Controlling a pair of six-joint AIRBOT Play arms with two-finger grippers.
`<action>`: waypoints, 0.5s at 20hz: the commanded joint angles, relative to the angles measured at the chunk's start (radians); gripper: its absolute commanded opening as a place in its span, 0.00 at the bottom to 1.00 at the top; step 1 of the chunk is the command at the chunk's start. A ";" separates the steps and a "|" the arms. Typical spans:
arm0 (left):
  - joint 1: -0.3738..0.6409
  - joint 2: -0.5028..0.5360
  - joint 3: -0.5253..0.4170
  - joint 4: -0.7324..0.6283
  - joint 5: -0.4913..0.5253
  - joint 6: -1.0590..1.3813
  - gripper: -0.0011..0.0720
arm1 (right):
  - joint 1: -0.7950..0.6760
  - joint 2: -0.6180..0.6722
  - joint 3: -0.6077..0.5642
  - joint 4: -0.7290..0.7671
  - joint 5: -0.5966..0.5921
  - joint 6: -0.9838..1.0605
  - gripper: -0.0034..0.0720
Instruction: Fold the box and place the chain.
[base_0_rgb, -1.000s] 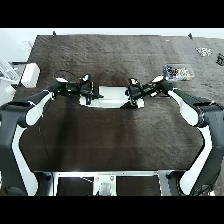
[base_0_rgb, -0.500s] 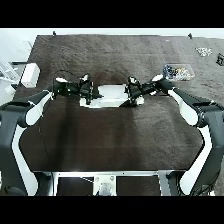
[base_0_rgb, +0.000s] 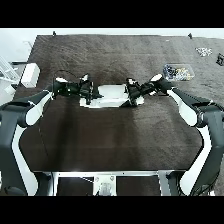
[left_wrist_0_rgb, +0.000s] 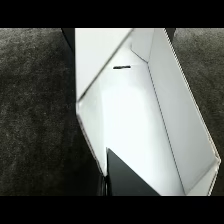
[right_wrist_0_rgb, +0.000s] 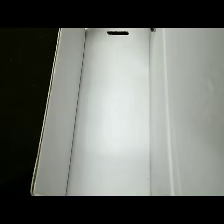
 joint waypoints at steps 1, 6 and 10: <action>0.000 0.000 0.000 0.000 0.000 0.000 0.04 | 0.001 0.000 0.001 -0.004 0.000 -0.001 0.89; 0.000 0.000 0.000 0.000 0.000 0.000 0.04 | 0.001 0.000 0.000 -0.003 0.001 -0.001 0.89; 0.000 0.000 0.000 0.000 0.000 0.000 0.04 | 0.001 0.000 0.000 -0.003 0.002 -0.001 0.85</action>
